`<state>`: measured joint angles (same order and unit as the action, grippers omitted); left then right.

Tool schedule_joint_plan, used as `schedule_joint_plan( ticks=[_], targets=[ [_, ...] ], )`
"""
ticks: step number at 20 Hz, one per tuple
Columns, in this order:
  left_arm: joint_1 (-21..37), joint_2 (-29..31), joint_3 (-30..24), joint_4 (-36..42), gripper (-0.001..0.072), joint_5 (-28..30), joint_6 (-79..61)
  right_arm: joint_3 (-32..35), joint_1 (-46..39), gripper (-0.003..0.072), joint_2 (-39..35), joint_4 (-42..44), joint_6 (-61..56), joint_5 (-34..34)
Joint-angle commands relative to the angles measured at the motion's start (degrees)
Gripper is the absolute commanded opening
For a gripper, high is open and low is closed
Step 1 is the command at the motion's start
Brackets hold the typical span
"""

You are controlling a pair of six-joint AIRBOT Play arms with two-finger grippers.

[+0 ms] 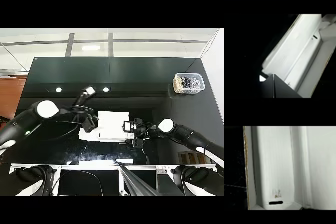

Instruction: Fold the box and place the chain.

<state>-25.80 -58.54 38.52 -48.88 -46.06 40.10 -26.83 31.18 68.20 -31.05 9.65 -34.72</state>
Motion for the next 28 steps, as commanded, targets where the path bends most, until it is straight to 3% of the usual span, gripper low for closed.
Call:
schedule_joint_plan(
  ticks=[1, 2, 3, 4, 5, 8, 15, 17, 19, 22, 23, 28],
  targets=[
    [3.1, 7.3, -6.5, 4.4, 0.0027, -0.6, -1.2, 0.0, 0.0, 0.0234, 0.0, 0.0, 0.1, -0.1],
    [3.2, 7.5, -8.1, 3.7, 0.0071, -2.6, -1.6, 0.0, 0.0, 0.0234, 0.0, 0.0, 0.1, -0.1],
    [2.7, 7.4, -9.4, 2.7, 0.0345, -3.8, -3.2, 0.0, 0.0, 0.0234, 0.0, 0.0, 0.1, -0.1],
    [1.9, 7.4, -10.7, 1.3, 0.0691, -4.1, -6.8, 0.0, 0.0, 0.0235, 0.0, 0.0, 0.1, -0.1],
    [1.0, 7.4, -11.6, -0.8, 0.0711, -3.3, -10.6, 0.0, 0.0, 0.0234, 0.0, 0.0, 0.1, -0.1],
    [-0.9, 7.3, -12.9, -7.7, 0.0696, -2.1, -23.1, 0.0, 0.0, 0.0235, 0.0, 0.0, 0.1, -0.1],
    [-6.8, 3.4, -12.9, -6.8, 0.0679, 5.8, -24.8, 0.0, 0.0, 0.0235, 0.0, 0.0, 0.1, -0.1],
    [-8.3, 2.2, -12.9, -4.6, 0.0566, 9.6, -24.5, 0.0, 0.0, 0.0234, 0.0, 0.0, 0.1, -0.1],
    [-9.1, 1.8, -12.9, -2.9, 0.053, 12.9, -24.5, 0.0, 0.0, 0.0235, 0.0, 0.0, 0.1, -0.1],
    [-9.1, 1.8, -12.9, -1.1, 0.0178, 11.7, -24.5, 0.0, 0.0, 0.0234, 0.0, 0.0, 0.1, -0.1],
    [-9.1, 1.8, -12.9, -1.2, 0.0102, 10.8, -24.5, 0.0, 0.0, 0.0235, 0.0, 0.0, 0.0, -0.1],
    [-9.1, 1.6, -12.9, 5.4, 0.0102, 10.2, -24.5, 0.0, 0.0, 0.0234, 0.0, 0.0, 0.0, -0.1]
  ],
)
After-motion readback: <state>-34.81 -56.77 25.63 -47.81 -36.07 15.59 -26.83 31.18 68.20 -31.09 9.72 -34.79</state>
